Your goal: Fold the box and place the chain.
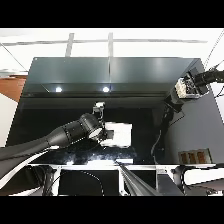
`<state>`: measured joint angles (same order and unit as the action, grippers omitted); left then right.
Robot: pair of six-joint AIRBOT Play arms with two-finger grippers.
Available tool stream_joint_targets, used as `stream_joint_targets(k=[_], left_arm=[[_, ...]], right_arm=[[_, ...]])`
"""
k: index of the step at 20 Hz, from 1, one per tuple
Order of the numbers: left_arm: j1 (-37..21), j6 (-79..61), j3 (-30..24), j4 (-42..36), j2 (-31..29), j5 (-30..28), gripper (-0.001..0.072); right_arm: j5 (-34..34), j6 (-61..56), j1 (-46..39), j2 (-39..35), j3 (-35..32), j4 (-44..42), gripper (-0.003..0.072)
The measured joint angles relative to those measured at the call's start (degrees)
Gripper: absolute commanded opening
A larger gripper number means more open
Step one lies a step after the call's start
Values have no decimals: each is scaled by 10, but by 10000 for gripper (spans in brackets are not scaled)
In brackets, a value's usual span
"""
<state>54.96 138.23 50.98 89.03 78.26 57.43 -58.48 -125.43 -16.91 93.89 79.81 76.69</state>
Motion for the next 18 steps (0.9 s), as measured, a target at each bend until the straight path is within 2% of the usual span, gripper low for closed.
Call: stream_joint_targets(k=[8, 9, 10, 11, 12, 13, 18], left_arm=[[0, 0, 0, 0, 0, 0, 28], [0, 0, 0, 0, 0, 0, 28], [0, 0, 0, 0, 0, 0, 28], [0, 0, 0, 0, 0, 0, 28], [0, 0, 0, 0, 0, 0, 28], [0, 0, 0, 0, 0, 0, 28], [0, 0, 0, 1, 0, 0, 28]], right_arm=[[33, -3, -2, 33, 0, -34, 589], [39, -3, -2, 38, 0, -42, 487], [40, -4, -2, 42, 0, -49, 473], [42, -4, -2, 44, 0, -53, 409], [47, -4, -2, 46, 0, -58, 23], [51, 2, -3, 47, 1, -63, 46], [48, 70, -5, 41, 7, -84, 43]])
